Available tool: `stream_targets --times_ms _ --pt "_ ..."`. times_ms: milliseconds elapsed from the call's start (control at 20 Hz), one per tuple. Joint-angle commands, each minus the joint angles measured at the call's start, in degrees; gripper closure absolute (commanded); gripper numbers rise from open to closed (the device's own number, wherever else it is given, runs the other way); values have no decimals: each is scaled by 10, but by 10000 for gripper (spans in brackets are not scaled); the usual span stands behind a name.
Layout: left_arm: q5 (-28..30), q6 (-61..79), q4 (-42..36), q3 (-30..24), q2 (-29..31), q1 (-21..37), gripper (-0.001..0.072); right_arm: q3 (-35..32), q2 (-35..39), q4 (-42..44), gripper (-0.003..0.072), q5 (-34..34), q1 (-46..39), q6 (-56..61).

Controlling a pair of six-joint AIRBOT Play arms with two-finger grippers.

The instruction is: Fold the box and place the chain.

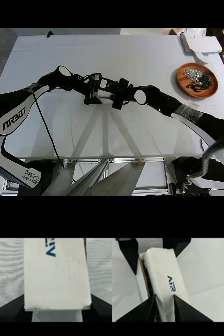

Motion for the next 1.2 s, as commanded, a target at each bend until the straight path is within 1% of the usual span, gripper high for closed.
stream_targets --times_ms 0,200,250,550,600,650,700,750,950,1150 --pt "0 -1 0 0 0 0 434 0 0 1 394 18 1 0" --pt "0 -1 0 0 0 0 434 0 2 0 287 15 1 -2" --pt "0 -1 0 0 0 0 434 0 6 -2 274 14 1 -2" --pt "0 -1 0 0 0 0 434 0 62 8 285 20 1 1" --pt "0 -1 0 0 0 0 434 0 69 21 305 19 0 1" --pt "0 -1 0 0 0 0 434 0 70 42 408 20 0 9" --pt "0 -1 0 0 0 0 434 0 69 70 609 20 0 39" --pt "0 -1 0 0 0 0 434 0 67 95 671 17 0 73" --pt "0 -1 0 0 0 0 434 0 42 182 672 -9 0 176" --pt "0 -1 0 0 0 0 434 0 -12 242 676 -28 0 320"
